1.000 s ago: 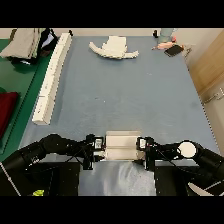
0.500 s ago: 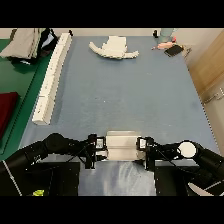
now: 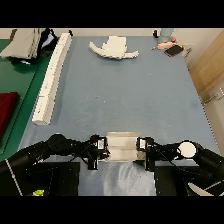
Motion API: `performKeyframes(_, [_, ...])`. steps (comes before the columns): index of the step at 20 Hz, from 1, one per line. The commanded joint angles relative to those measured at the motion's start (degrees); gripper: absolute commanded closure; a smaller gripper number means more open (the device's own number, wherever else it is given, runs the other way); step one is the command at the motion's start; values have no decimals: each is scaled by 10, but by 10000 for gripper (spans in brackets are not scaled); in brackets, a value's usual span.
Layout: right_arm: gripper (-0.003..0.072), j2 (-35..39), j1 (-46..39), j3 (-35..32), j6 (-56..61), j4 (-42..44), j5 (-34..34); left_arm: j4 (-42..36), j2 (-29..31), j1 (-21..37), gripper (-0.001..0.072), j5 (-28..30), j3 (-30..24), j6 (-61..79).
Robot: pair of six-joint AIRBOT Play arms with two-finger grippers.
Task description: Fold the box.
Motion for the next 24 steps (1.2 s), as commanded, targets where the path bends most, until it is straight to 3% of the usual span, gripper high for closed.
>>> performKeyframes(1, [163,0,0,1,0,0,0,-2,-1,-1,589,3,0,1])
performKeyframes(2, [163,1,0,1,0,0,0,-2,-1,-1,559,3,0,1])
performKeyframes(3, [163,0,0,1,0,0,0,-2,-1,-1,227,3,0,1])
performKeyframes(4, [163,0,0,1,0,0,0,-4,-1,-1,12,3,0,-1])
performKeyframes(13, [163,0,0,1,0,0,0,-29,-4,-1,10,3,0,-4])
performKeyframes(14, [163,0,0,1,0,0,0,-27,-4,-1,21,3,0,-7])
performKeyframes(16, [163,0,0,1,0,0,0,6,3,0,567,2,0,-58])
performKeyframes(17, [163,1,0,1,0,0,0,50,14,0,664,1,0,-97])
performKeyframes(21, [163,0,0,1,0,0,0,201,85,0,691,-12,1,-316])
performKeyframes(24, [163,0,0,1,0,0,0,303,169,0,692,-72,12,-526])
